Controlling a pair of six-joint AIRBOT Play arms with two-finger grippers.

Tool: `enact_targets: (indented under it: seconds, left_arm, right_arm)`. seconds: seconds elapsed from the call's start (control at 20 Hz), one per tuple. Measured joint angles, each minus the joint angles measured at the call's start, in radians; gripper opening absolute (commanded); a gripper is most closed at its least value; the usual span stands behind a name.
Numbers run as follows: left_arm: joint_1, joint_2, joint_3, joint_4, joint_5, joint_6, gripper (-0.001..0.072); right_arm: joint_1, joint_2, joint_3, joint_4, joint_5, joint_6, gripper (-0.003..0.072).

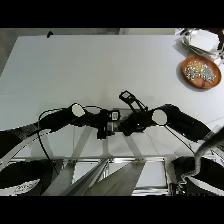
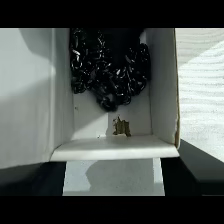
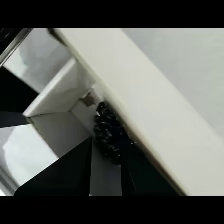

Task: Fold the box and place the chain.

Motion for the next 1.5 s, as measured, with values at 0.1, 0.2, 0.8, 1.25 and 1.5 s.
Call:
enact_targets:
  seconds: [0.1,0.2,0.8,1.25,1.5]
  left_arm:
    - [0.0,0.0,0.0,0.0,0.0,0.0,0.0312]
    - [0.0,0.0,0.0,0.0,0.0,0.0,0.0312]
    - [0.0,0.0,0.0,0.0,0.0,0.0,0.0312]
    - [0.0,0.0,0.0,0.0,0.0,0.0,0.0312]
    - [0.0,0.0,0.0,0.0,0.0,0.0,0.0312]
  right_arm:
    - [0.0,0.019,0.006,-0.003,0.019,0.006,0.0195]
    - [-0.022,0.074,0.011,-0.013,0.059,0.007,0.0195]
    - [-0.357,0.47,-0.193,-0.21,0.317,-0.68,0.0433]
    - [-0.388,0.296,-0.368,0.067,-0.018,-1.403,0.0433]
    - [-0.389,0.24,-0.377,0.18,-0.082,-1.519,0.0431]
